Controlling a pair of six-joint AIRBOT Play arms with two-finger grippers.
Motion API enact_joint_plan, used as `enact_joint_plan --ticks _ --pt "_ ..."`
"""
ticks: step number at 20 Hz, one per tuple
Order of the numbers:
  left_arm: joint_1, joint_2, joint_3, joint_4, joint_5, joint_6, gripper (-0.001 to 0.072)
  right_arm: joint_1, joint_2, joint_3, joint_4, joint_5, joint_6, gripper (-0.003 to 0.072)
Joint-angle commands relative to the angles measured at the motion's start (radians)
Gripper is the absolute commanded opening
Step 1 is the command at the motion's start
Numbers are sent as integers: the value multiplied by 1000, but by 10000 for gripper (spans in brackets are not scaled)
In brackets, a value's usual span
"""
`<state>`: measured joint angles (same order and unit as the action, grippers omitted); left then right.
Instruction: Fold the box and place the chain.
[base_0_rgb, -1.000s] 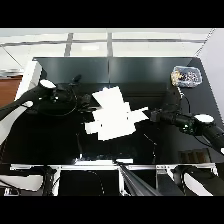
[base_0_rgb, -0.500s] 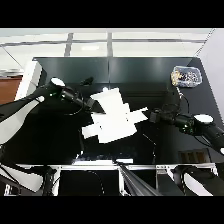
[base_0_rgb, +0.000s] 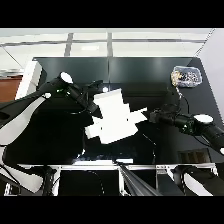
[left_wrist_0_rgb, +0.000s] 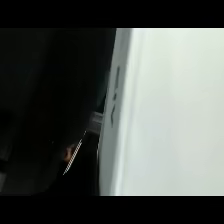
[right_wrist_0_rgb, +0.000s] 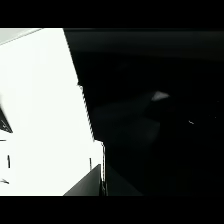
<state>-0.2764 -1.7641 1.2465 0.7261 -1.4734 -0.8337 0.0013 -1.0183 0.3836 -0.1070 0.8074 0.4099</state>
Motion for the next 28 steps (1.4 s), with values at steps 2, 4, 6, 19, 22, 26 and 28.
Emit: enact_joint_plan --ticks 2,4,6,19,22,26,28 --pt "3 0 5 16 -3 -2 25 0 1 0 -2 -5 0 205" --pt "2 8 5 18 -20 1 22 -13 1 19 -39 19 0 698" --pt "-16 48 5 14 -31 8 21 -59 1 87 -154 137 0 696" --pt "-293 313 -207 293 532 471 24 -230 1 191 -229 121 0 696" --pt "-290 286 -207 225 587 595 25 -230 1 191 -220 76 0 696" --pt "-269 246 -207 192 601 652 27 -166 0 185 -423 169 -48 696" --pt "-269 243 -207 193 607 652 27 -112 0 168 -483 179 -51 695"
